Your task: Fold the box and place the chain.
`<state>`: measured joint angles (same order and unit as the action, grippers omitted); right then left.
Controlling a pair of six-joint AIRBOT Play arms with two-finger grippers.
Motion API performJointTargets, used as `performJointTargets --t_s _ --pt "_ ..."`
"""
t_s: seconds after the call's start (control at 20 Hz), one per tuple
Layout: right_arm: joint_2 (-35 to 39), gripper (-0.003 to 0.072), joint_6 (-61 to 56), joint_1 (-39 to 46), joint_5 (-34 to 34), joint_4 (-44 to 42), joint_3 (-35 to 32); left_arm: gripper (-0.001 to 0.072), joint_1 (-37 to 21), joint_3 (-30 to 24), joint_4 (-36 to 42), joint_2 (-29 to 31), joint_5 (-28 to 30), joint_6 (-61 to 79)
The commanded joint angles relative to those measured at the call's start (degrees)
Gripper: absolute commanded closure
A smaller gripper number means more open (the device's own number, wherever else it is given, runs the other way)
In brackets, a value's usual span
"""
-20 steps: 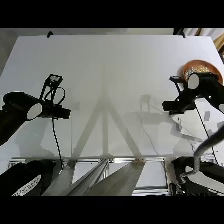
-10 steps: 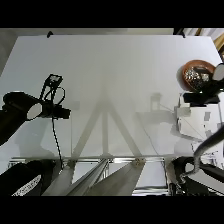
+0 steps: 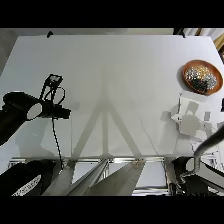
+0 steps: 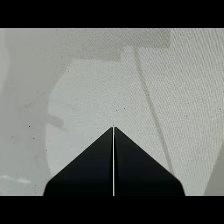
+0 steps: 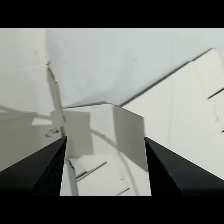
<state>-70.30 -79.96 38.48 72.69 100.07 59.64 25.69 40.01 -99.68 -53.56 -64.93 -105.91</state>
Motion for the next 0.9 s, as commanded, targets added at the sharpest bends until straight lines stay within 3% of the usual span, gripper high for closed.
performJointTargets --t_s 0.0,0.2,0.55,0.6,0.7,0.85 --pt "-1.8 0.0161 5.4 6.0 -0.7 0.3 0.1 0.0700 0.0 0.0 0.0 0.0 0.0 0.0" --pt "-4.5 0.0161 12.9 8.4 1.4 0.4 0.1 0.0700 0.0 0.0 0.0 0.0 0.0 0.0" --pt "-10.9 0.0173 14.7 9.6 2.5 -1.1 0.0 0.0700 0.0 0.0 0.0 0.0 0.0 0.0" --pt "-11.6 0.0193 14.7 9.6 2.6 -1.1 0.0 0.0700 0.0 0.0 0.0 0.0 0.0 0.0" --pt "-12.6 0.0405 14.7 9.6 2.8 -1.4 0.0 0.0700 0.0 0.0 0.0 0.0 0.0 0.0" --pt "-13.5 0.0416 15.6 9.6 2.7 -3.5 0.0 0.0700 0.0 0.0 0.0 0.0 0.0 0.0"
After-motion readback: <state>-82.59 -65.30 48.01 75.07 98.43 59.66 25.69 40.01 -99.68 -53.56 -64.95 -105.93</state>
